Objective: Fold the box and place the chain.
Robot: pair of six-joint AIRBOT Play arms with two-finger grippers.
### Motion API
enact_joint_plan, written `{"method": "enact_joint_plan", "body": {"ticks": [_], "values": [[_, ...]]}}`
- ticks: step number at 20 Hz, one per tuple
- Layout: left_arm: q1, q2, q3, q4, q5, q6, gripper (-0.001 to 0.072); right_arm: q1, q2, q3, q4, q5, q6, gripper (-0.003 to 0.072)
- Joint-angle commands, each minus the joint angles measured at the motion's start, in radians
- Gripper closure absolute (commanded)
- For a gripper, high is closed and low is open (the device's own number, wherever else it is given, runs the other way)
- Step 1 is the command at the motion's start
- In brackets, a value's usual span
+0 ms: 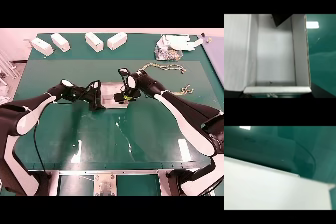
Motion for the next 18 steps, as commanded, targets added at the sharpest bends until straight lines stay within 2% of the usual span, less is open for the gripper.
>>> {"method": "enact_joint_plan", "body": {"ticks": [1,10,18], "values": [[0.002,0.000,0.001,0.005,-0.002,0.000,0.0239,-0.014,0.010,0.019,-0.047,0.024,0.003,0.0162],[0.002,0.000,0.001,0.004,-0.002,0.000,0.0239,-0.040,0.041,0.033,-0.063,0.008,0.001,0.0161],[0.002,0.000,0.001,0.005,-0.002,0.000,0.0239,-0.063,0.185,0.034,-0.081,-0.014,-0.090,0.0161]]}}
